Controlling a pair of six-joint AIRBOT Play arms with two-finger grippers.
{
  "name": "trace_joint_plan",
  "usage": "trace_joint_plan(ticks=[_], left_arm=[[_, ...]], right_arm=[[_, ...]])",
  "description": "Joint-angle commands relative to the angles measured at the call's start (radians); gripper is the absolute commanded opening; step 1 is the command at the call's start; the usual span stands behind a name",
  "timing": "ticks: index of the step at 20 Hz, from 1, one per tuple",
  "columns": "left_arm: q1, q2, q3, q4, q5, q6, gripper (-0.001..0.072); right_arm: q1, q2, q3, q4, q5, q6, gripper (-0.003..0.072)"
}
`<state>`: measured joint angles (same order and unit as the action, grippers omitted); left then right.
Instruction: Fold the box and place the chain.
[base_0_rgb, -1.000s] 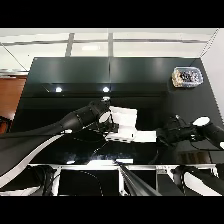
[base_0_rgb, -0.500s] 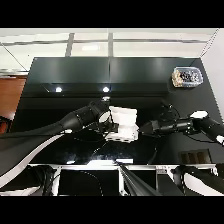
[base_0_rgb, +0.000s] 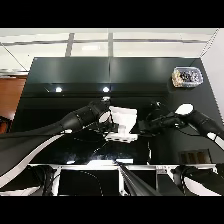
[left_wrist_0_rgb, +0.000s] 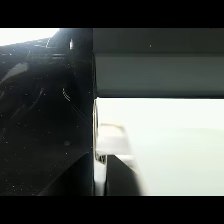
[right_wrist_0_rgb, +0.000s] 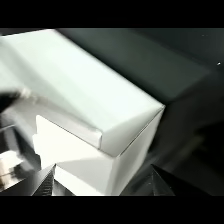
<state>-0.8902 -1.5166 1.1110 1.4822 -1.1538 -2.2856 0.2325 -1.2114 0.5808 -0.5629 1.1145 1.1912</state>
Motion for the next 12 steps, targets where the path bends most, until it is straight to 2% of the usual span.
trace_joint_plan(ticks=[1,4,5,6,9,12], left_arm=[[0.000,0.001,0.000,0.000,0.000,0.000,0.0030],[0.000,0.001,0.000,-0.002,0.000,0.000,0.0030],[0.000,0.001,0.000,-0.003,-0.003,0.000,0.0030],[0.000,0.001,0.000,-0.005,-0.008,0.000,0.0030],[0.001,0.001,0.000,-0.006,-0.007,0.000,0.0030],[0.000,0.001,0.000,-0.006,-0.008,0.000,0.0030]], right_arm=[[0.156,-0.001,0.085,-0.182,-0.144,0.280,0.0666],[0.260,-0.001,0.163,-0.394,-0.167,0.497,0.0665],[0.293,-0.002,0.187,-0.504,-0.148,0.579,0.0573],[0.327,-0.004,0.219,-0.620,-0.098,0.641,0.0421],[0.409,-0.006,0.290,-0.798,0.017,0.802,0.0416],[0.445,-0.010,0.300,-0.826,0.040,0.953,0.0416]])
